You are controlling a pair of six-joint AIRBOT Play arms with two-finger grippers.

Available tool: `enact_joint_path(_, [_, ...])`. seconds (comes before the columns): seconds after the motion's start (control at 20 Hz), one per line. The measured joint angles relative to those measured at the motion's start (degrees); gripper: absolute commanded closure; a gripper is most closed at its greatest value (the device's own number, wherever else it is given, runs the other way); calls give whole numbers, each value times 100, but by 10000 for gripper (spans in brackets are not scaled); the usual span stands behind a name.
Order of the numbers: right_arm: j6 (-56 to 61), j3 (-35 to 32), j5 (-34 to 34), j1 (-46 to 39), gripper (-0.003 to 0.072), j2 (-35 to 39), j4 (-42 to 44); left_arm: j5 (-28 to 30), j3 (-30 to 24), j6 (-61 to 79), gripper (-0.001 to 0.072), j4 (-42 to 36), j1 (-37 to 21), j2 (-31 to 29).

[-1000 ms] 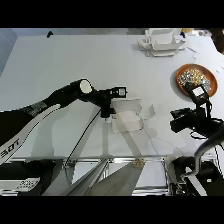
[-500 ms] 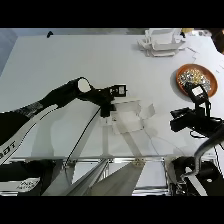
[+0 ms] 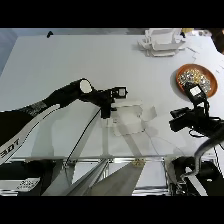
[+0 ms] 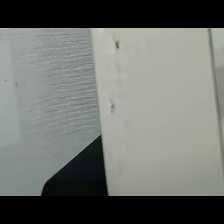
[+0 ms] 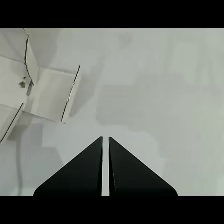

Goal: Fold the box and place the chain.

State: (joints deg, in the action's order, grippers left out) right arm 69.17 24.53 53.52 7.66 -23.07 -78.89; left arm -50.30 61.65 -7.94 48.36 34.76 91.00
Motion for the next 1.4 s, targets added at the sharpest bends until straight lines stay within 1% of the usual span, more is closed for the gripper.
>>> enact_joint_path(0.25, [-20,0,-59,0,648,0,0,79,-2,291,707,111,81,-208])
enact_joint_path(0.45, [-24,0,-74,0,648,0,0,271,-2,352,707,247,238,-258])
enact_joint_path(0.7, [-26,0,-83,0,647,0,0,455,0,238,707,295,295,-131])
enact_joint_path(1.0, [-46,0,-83,0,647,0,0,509,4,149,706,275,310,-33])
enact_joint_path(1.1, [-59,0,-83,0,647,0,0,511,7,138,699,286,310,-24])
enact_joint_path(1.2, [-61,0,-83,0,643,0,0,527,7,133,663,293,310,-17])
enact_joint_path(1.25, [-61,0,-83,0,582,0,0,549,4,136,660,304,310,-15])
enact_joint_path(1.3, [-63,0,-83,0,464,0,0,546,4,153,660,310,310,-13])
enact_joint_path(1.35, [-70,0,-83,0,445,0,-2,542,4,162,660,310,310,-13])
enact_joint_path(1.4, [-114,0,-83,0,458,0,2,538,4,175,660,313,310,-13])
